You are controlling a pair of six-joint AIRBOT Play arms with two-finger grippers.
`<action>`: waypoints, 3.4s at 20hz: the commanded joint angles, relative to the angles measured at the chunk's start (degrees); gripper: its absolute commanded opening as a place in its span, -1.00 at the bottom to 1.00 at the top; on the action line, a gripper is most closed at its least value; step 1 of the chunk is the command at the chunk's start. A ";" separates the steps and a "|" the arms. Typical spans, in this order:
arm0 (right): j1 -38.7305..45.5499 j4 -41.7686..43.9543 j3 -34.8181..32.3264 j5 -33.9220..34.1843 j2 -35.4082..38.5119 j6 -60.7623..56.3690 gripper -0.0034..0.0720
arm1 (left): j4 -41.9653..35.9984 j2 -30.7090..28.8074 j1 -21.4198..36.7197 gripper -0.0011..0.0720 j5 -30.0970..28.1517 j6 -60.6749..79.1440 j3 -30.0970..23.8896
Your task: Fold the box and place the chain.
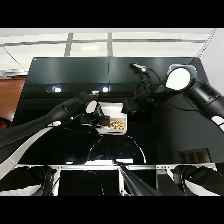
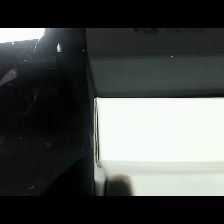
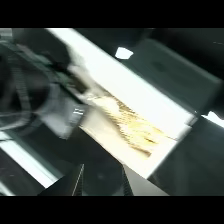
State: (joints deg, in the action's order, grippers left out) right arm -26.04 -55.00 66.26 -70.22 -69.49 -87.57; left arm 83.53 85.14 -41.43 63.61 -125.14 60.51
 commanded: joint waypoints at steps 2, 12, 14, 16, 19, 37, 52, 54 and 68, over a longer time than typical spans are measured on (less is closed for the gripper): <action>9.31 -13.44 -0.09 -5.53 3.89 -0.26 -0.15 | -0.02 0.22 0.02 -0.91 -0.13 0.02 0.02; 15.21 -15.54 -1.09 -6.73 5.53 1.29 -0.15 | 2.64 0.17 -2.21 0.54 3.61 -10.34 5.05; 15.23 -15.56 -1.09 -6.91 5.53 1.31 -0.15 | 4.52 -1.14 -2.21 0.59 5.79 -8.31 6.91; 15.23 -15.58 -1.09 -7.63 5.53 1.29 -0.15 | 8.26 -5.20 -2.21 0.59 8.90 -4.37 7.02; 15.23 -15.74 -1.09 -8.02 5.53 1.27 -0.15 | 18.14 -15.30 -1.57 0.59 13.16 -1.05 2.54; 15.21 -15.50 -1.11 -6.38 5.49 -0.72 -0.15 | -40.37 -32.59 32.76 0.96 -16.31 130.38 -34.56; 15.21 -15.08 -1.11 -6.29 5.49 -1.99 -0.15 | -52.48 -9.07 23.41 0.96 -16.20 142.46 -24.00; 15.21 -15.08 -1.11 -6.27 5.46 -1.99 -0.15 | -49.68 -8.98 22.62 0.96 -16.11 142.44 -23.78; 15.21 -13.55 -1.11 -4.11 5.31 -2.01 -0.15 | -52.70 -8.96 18.47 0.96 -19.63 142.53 -23.80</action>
State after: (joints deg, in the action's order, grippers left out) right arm -10.81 -69.82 65.14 -75.24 -64.16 -89.56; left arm 31.70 76.16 -21.96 45.60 17.41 36.69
